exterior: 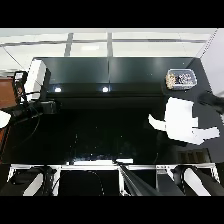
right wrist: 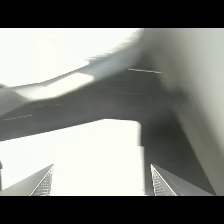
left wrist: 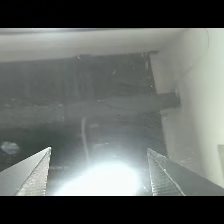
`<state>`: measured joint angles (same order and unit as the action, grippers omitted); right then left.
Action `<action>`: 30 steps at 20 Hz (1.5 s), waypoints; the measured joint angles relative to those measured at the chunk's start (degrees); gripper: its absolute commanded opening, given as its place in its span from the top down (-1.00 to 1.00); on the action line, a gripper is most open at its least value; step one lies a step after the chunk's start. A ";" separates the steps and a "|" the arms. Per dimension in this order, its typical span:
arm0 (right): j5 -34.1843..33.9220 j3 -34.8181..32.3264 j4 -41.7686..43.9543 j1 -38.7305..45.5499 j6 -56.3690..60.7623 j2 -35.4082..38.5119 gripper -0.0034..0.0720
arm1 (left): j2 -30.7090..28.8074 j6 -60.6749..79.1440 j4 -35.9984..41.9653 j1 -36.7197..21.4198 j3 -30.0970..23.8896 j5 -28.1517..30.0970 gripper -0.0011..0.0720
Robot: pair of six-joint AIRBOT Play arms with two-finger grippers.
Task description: Fold the box and place the chain.
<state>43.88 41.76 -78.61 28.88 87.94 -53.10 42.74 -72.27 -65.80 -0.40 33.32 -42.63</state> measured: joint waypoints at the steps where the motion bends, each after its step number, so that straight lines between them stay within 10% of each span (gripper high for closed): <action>1: 1.90 0.31 0.24 4.31 -1.51 -0.90 -0.98 | 0.61 -0.15 0.44 0.00 0.00 0.02 -0.96; 11: 20.09 1.03 8.11 22.23 -24.09 -13.57 -0.86 | 3.43 -0.37 3.74 0.00 -0.02 -1.99 -0.95; 13: 22.01 1.09 9.14 22.71 -28.30 -14.23 0.24 | 3.52 -0.37 4.20 0.00 -0.02 -2.32 -0.95; 15: 23.45 1.60 9.97 22.93 -31.56 -14.51 0.76 | 3.56 -0.37 4.66 0.00 -0.02 -2.54 -0.95; 24: 30.16 6.67 18.18 14.69 -36.94 -11.58 0.87 | 3.67 -0.22 6.51 0.00 -0.02 -2.32 -0.95; 30: 19.23 -3.21 33.40 -4.33 -34.53 -1.75 0.87 | 4.81 -0.17 8.09 2.32 -0.02 -1.31 -0.95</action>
<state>63.11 38.54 -45.21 24.56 53.41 -54.85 47.55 -72.44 -57.71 1.91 33.30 -43.94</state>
